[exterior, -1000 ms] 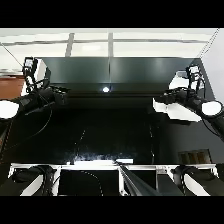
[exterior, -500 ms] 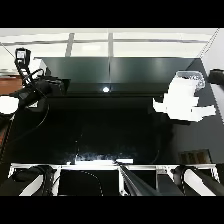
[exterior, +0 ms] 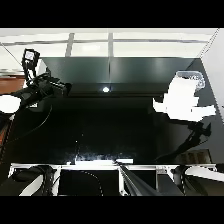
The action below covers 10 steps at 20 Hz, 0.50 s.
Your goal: Fold the box and place the chain.
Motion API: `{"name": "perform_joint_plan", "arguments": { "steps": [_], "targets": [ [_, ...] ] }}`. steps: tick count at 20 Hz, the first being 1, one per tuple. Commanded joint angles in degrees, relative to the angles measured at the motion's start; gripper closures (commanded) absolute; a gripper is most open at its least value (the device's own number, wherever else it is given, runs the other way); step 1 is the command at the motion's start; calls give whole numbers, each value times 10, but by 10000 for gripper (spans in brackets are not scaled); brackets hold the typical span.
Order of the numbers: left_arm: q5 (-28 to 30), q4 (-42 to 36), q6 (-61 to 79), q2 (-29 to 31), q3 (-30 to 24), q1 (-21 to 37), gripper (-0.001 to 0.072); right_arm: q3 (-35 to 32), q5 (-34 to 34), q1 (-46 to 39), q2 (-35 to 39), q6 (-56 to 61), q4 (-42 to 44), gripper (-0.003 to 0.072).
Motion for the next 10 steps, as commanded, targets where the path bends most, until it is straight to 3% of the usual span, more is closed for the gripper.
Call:
{"name": "perform_joint_plan", "arguments": {
  "steps": [1, 3, 8, 9, 10],
  "targets": [
    [-5, 2, 6, 0, 0, -6, -2, 94, 159, -1, -117, -43, 35, 17],
    [-2, 2, 6, -1, 0, -10, -3, 142, 210, 21, -179, -50, 38, 17],
    [-2, 0, 5, -1, 0, -12, -3, 201, 247, 74, -264, -73, 61, 27],
    [-3, 0, 5, -1, 0, -12, -3, 201, 245, 80, -266, -80, 58, 138],
    [-3, 0, 5, -1, 0, -14, -3, 202, 243, 81, -266, -80, 56, 137]
  ]
}}
